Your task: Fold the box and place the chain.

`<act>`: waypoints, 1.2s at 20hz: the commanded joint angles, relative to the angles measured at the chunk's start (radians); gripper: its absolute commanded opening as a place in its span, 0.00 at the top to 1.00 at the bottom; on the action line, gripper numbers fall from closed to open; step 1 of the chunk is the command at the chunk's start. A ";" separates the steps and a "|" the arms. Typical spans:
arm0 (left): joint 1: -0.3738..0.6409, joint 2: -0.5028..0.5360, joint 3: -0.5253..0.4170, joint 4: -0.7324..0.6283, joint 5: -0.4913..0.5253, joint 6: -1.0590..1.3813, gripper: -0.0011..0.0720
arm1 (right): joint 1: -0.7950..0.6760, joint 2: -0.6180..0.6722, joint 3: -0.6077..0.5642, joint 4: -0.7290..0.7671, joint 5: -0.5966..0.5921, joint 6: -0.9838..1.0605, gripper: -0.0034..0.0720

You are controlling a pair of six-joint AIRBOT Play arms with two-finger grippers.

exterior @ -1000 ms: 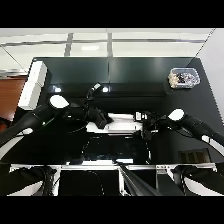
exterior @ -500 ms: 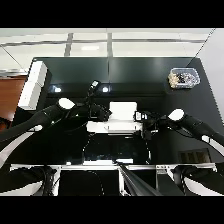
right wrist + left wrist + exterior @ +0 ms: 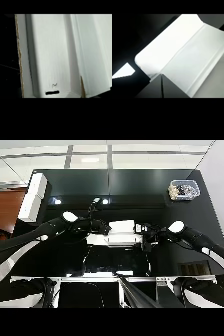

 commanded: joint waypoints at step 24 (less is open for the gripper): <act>0.069 0.261 -0.160 0.293 -0.145 0.818 0.01 | 0.000 0.000 0.000 0.001 0.000 0.001 0.42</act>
